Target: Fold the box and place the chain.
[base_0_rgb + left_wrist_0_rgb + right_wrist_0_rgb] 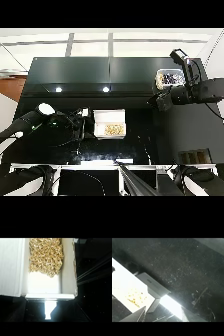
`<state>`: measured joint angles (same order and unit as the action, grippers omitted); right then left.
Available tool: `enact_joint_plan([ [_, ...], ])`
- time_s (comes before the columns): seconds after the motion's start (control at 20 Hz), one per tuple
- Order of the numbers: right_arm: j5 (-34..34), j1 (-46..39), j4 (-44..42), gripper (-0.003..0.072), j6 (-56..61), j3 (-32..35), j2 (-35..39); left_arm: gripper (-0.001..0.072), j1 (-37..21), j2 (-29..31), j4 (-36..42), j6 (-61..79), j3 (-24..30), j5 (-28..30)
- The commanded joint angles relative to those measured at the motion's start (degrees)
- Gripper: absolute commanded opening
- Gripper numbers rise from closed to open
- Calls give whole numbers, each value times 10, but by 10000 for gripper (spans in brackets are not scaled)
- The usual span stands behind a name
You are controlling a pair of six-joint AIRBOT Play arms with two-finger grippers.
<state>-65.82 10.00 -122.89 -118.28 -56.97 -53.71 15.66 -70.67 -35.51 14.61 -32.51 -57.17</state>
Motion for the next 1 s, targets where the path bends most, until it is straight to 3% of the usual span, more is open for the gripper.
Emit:
enact_joint_plan([
  [0.0, 0, 0, 0, 514, 0, 0, 0, 702, 0, 0, 0, -2, 0, -3],
  [0.75, 0, 0, 0, 514, 5, 0, 0, 702, 23, 0, 7, -29, 0, 23],
  [0.95, -2, 0, 6, 475, 31, 0, 0, 703, 23, 0, 6, -46, 0, 20],
])
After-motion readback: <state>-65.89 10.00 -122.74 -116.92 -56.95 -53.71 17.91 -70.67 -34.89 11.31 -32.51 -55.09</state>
